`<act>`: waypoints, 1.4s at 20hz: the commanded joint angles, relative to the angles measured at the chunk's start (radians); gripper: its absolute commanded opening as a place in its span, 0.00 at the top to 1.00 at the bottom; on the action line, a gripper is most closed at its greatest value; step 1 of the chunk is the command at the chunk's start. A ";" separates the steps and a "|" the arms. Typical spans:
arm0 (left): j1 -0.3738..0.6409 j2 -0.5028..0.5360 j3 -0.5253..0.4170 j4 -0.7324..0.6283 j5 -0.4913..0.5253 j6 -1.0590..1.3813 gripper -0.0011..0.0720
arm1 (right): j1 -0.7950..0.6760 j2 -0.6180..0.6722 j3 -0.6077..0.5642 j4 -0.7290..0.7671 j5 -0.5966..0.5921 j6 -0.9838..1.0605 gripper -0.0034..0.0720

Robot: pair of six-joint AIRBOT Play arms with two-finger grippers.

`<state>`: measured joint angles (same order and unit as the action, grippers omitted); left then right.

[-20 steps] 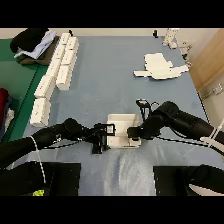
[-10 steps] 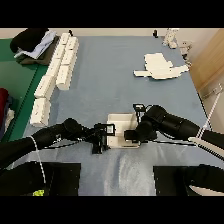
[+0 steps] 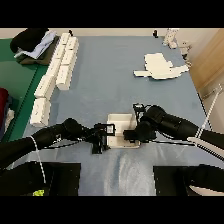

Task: Fold the box.

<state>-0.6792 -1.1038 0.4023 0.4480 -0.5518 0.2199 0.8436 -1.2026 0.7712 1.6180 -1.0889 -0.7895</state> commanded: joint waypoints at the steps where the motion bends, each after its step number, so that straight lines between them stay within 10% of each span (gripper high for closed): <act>1: 0.000 0.000 0.000 0.000 0.000 0.000 0.36 | 0.000 0.001 0.005 -0.006 -0.021 0.003 0.47; 7: 0.000 0.000 0.000 0.000 0.000 0.000 0.36 | 0.000 0.001 0.005 -0.025 -0.031 0.004 0.50; 10: 0.000 0.000 0.000 0.000 0.000 0.000 0.36 | 0.000 0.001 0.005 -0.026 -0.034 0.002 0.95; 13: 0.000 0.000 0.000 0.000 0.000 0.000 0.36 | 0.000 0.001 0.005 -0.026 -0.034 -0.006 0.95; 16: 0.000 0.000 0.000 0.000 0.000 0.000 0.36 | 0.000 0.001 0.005 -0.024 -0.034 -0.005 0.27; 28: 0.000 0.000 0.000 0.000 0.000 0.000 0.36 | -0.121 0.221 0.126 -0.146 -0.250 -0.075 0.38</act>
<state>-0.6804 -1.1038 0.4023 0.4484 -0.5518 0.2199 0.7864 -1.0534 0.8726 1.5269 -1.2667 -0.8326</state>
